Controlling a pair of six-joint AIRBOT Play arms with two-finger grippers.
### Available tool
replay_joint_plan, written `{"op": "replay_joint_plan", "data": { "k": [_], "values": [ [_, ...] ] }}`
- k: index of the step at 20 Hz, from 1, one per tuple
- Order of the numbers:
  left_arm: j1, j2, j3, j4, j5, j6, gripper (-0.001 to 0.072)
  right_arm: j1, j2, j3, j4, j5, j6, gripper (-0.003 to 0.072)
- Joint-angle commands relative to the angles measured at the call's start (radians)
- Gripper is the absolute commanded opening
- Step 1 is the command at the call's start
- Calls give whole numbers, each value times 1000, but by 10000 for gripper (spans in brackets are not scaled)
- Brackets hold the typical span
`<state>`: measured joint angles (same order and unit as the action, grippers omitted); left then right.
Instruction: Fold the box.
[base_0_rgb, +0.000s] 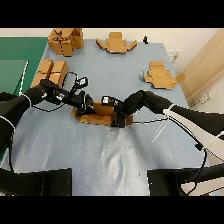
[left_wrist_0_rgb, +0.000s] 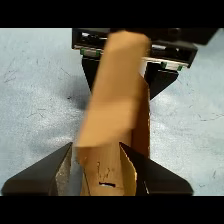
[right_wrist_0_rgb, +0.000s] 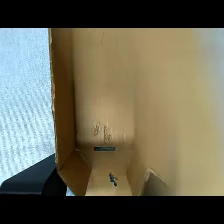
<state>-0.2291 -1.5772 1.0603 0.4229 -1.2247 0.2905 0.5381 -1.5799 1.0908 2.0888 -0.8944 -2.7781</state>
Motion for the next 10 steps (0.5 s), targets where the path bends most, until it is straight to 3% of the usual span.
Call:
{"op": "replay_joint_plan", "data": {
  "k": [1,5,10],
  "values": [
    [0,1,1,-4,3,-23,451,-1,-3,1,-6,-9,2,599],
    [13,6,1,-6,-5,-49,451,-1,-3,1,-16,-9,3,599],
    [100,40,1,-7,-90,-79,448,0,-3,3,-3,-4,2,599]
  ]
}}
